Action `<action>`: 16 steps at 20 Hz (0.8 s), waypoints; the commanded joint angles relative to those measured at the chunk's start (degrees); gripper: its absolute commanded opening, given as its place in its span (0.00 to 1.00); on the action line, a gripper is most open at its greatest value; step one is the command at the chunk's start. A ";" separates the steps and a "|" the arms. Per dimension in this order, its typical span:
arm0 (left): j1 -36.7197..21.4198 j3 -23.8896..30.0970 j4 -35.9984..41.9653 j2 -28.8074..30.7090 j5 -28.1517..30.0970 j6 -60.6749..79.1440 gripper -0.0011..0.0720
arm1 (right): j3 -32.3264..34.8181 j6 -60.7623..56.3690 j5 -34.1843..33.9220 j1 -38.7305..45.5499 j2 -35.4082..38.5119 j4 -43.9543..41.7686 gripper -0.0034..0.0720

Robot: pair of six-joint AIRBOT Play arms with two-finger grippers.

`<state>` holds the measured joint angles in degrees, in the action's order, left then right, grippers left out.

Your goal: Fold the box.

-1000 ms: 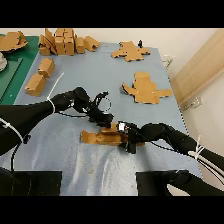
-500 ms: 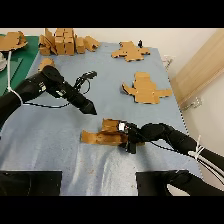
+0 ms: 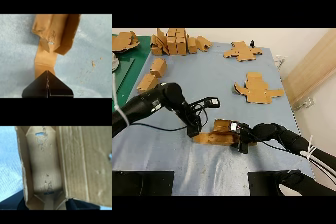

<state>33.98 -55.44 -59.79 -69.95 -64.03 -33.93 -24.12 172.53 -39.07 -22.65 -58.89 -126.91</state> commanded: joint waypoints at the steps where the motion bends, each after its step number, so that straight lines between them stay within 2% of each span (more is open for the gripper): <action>1: 2.10 8.55 -1.99 8.83 5.53 -1.31 0.03 | 0.02 0.00 0.00 0.02 0.04 0.07 0.70; 3: 2.71 12.66 -1.73 10.95 10.64 7.78 0.03 | 0.02 0.00 0.00 0.02 0.04 0.07 0.70; 6: 4.96 13.99 -1.68 8.55 19.89 17.46 0.03 | 0.02 0.00 0.00 0.02 0.04 0.07 0.70; 7: 5.44 13.99 -1.64 7.43 22.32 17.73 0.14 | 0.04 0.00 0.00 0.02 0.04 0.07 0.70; 8: 5.95 13.97 -0.66 6.23 23.87 17.86 0.62 | 0.02 0.00 0.00 0.02 0.04 0.09 0.70; 9: 6.27 13.94 1.40 5.18 24.24 17.92 0.86 | 0.02 0.00 0.00 0.02 0.04 0.07 0.70; 10: 6.54 13.94 2.75 4.55 23.93 18.14 0.82 | 0.02 0.00 0.00 0.02 0.04 0.07 0.70; 16: 8.20 13.97 4.66 4.15 23.87 18.14 0.82 | 0.02 0.00 0.00 0.02 0.04 0.09 0.70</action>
<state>41.60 -41.54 -56.73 -65.45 -41.01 -16.40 -24.12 172.53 -39.07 -22.65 -58.89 -126.82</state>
